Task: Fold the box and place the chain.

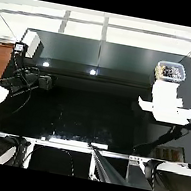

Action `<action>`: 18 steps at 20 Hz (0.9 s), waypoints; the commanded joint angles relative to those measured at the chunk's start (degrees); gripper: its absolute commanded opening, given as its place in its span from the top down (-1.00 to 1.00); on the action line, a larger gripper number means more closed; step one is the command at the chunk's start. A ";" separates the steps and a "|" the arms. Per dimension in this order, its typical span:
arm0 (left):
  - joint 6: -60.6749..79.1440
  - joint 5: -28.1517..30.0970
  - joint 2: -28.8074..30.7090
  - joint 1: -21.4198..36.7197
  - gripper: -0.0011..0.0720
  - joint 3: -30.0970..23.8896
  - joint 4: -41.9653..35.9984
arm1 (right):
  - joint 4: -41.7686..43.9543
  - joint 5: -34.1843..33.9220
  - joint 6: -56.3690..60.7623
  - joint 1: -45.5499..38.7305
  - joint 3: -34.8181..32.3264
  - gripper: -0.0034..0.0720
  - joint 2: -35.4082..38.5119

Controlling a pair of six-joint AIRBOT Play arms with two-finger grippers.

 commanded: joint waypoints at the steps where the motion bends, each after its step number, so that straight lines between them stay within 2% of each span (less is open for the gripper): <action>1: 0.02 0.07 -0.20 -0.02 -0.97 0.00 -0.26 | 0.26 1.09 -3.15 1.16 0.74 0.44 -1.46; 2: 0.02 0.07 -0.26 -0.02 -0.97 0.00 -0.26 | 0.35 1.46 -3.15 1.53 0.74 0.73 -1.31; 3: 0.02 0.07 -0.31 -0.02 -0.97 0.00 -0.26 | 0.33 3.15 -3.17 1.86 0.74 0.87 -0.90; 5: 0.04 0.15 -0.31 0.00 -0.97 0.00 -0.22 | 0.48 6.49 -3.10 2.71 0.66 0.87 1.40; 7: 0.04 0.15 -0.31 -0.02 -0.97 0.00 -0.22 | 5.16 5.86 -3.08 3.63 -2.40 0.87 6.73; 9: 0.04 0.09 -0.33 -0.02 -0.97 0.00 -0.26 | 13.25 4.00 -3.37 4.83 -9.27 0.87 13.73; 11: 0.02 0.11 -0.44 -0.02 -0.97 0.00 -1.44 | 16.98 1.31 -4.39 8.26 -18.05 0.87 21.99; 14: 0.39 0.31 -2.12 -0.04 -0.97 0.00 -9.88 | 26.36 -3.58 -10.36 17.64 -33.03 0.87 35.39; 16: 0.85 0.04 -5.07 -0.66 -0.97 0.09 -14.60 | 34.23 -10.10 -11.52 25.86 -41.97 0.87 42.66; 18: 6.14 -3.13 -10.01 -1.77 -0.97 2.14 -20.04 | 38.95 -18.51 -11.45 35.21 -48.74 0.87 47.19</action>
